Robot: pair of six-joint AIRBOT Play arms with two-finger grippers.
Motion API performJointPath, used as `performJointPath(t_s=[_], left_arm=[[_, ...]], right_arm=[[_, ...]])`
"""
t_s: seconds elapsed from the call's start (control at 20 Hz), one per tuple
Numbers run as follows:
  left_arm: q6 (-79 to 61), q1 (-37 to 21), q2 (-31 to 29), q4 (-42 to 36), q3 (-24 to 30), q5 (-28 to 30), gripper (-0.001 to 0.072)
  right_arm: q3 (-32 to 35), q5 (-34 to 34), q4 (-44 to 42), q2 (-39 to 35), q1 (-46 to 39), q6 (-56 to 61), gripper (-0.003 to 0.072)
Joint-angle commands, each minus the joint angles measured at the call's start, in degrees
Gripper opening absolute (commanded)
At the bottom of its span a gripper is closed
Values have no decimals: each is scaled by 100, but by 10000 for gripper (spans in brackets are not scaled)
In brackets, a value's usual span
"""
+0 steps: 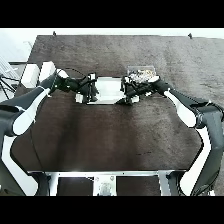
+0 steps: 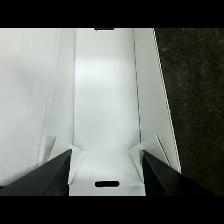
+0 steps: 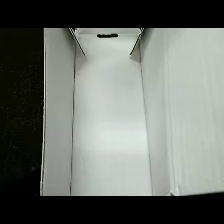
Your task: Fold the box and place the chain.
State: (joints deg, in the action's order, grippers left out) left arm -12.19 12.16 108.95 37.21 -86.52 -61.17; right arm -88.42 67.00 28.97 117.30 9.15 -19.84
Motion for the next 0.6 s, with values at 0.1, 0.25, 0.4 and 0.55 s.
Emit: performJointPath(t_s=[0.1, 0.25, 0.4, 0.55], left_arm=[[-37, 4, 50, -212, 0, -87, 597], [-33, 4, 186, -210, 2, -146, 594], [-35, 2, 190, -177, -26, -120, 591], [-33, -26, 190, -133, -42, -107, 511]], right_arm=[[0, -4, -2, 2, 7, 2, 580], [0, -4, -2, 2, 7, 2, 580], [0, -4, -2, 2, 7, 2, 580], [0, -4, -2, 2, 7, 2, 580]])
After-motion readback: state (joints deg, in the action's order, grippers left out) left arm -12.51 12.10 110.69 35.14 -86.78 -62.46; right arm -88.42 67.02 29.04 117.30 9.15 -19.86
